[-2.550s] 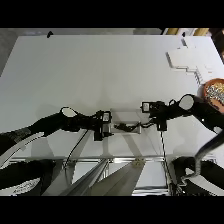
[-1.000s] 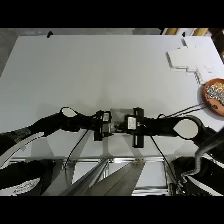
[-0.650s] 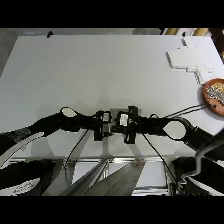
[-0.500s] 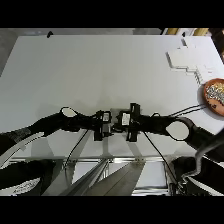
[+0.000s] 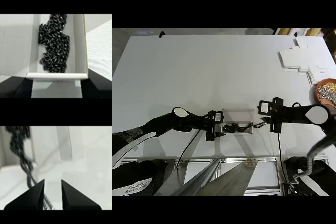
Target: Fold the box and place the chain.
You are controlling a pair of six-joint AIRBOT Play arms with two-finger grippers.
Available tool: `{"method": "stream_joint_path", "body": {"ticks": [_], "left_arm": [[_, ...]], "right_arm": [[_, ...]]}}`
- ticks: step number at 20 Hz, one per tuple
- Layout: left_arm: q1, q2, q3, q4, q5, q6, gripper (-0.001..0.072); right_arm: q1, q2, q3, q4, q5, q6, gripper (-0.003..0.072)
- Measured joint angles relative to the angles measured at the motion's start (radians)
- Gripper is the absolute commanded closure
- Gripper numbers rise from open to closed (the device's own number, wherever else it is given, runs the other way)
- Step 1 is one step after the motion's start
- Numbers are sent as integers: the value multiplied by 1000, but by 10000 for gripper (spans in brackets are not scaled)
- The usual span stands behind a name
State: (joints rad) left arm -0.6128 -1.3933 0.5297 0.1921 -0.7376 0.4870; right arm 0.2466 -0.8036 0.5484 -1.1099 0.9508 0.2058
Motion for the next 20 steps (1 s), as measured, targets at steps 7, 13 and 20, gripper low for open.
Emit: {"method": "stream_joint_path", "body": {"ticks": [7,13,20], "left_arm": [[0,0,0,0,0,0,379],[0,0,0,0,0,0,379],[0,0,0,0,0,0,379]], "right_arm": [[-116,-201,-1,61,33,-194,398],[-62,-336,-2,112,26,-313,463],[-37,-357,-2,106,57,-319,669]]}}
